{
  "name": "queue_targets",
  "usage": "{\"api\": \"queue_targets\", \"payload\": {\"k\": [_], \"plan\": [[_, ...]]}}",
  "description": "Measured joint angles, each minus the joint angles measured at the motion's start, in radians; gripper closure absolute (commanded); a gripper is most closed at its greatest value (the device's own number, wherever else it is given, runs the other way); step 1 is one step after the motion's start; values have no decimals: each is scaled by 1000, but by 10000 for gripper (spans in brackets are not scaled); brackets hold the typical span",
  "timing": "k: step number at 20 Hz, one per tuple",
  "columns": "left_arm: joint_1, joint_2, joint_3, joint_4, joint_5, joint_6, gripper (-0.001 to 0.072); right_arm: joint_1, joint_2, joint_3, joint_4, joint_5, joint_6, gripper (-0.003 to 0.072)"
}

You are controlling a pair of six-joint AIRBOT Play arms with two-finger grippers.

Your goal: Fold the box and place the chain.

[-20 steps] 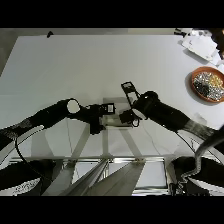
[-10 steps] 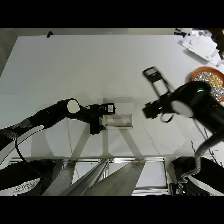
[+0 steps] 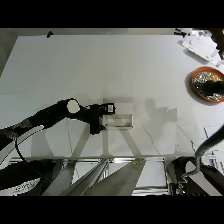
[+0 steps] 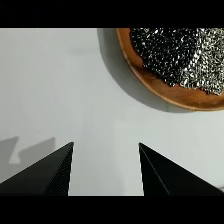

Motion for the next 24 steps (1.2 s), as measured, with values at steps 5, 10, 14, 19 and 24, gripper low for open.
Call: {"api": "queue_targets", "payload": {"k": [5, 10, 14, 19, 24], "plan": [[0, 0, 0, 0, 0, 0, 298, -180, -344, 161, 217, -97, -134, 250], [0, 0, 0, 0, 0, 0, 298, -220, -624, 344, 317, -114, -163, 249], [0, 0, 0, 0, 0, 0, 298, -228, -697, 390, 318, -146, -151, 250], [0, 0, 0, 0, 0, 0, 298, -229, -739, 403, 277, -145, -134, 280], [0, 0, 0, 0, 0, 0, 298, -230, -780, 409, 219, -101, -105, 406]]}}
